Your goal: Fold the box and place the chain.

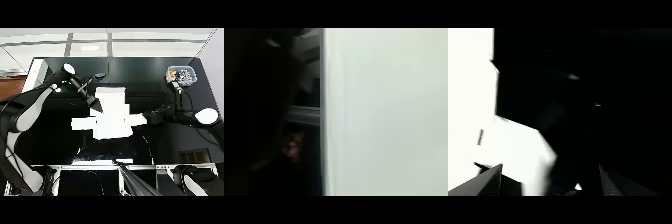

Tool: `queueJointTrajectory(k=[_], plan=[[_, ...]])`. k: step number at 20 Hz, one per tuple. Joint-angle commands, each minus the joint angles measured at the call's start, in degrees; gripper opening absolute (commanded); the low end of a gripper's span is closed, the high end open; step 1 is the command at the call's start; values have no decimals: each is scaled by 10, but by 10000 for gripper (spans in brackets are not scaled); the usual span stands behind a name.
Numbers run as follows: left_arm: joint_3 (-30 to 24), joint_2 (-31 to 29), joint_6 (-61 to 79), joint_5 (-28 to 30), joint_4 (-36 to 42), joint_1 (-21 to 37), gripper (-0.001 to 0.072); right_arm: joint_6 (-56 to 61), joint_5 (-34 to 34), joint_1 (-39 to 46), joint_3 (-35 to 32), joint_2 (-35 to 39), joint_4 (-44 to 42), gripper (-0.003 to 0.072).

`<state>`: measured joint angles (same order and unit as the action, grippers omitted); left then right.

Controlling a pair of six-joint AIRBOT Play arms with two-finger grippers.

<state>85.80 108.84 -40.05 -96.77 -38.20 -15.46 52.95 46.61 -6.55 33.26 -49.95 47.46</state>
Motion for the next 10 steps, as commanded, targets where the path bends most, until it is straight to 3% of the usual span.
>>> queueJointTrajectory(k=[1, 3, 5, 7, 10], plan=[[-105, -115, 75, 136, -9, -15, 23, -26, 82, 8, 82, 1, 178, 705], [-221, -206, 188, 282, 15, -28, 26, -158, 87, -12, 86, 0, 134, 705], [-305, -259, 340, 415, 39, -45, 31, -265, 51, -55, 71, -2, 91, 705], [-325, -256, 462, 427, 34, -59, 31, -338, 12, -93, 51, -5, 89, 705], [-323, -229, 475, 453, 26, -79, 29, -382, -3, -122, 23, -18, 88, 705]])
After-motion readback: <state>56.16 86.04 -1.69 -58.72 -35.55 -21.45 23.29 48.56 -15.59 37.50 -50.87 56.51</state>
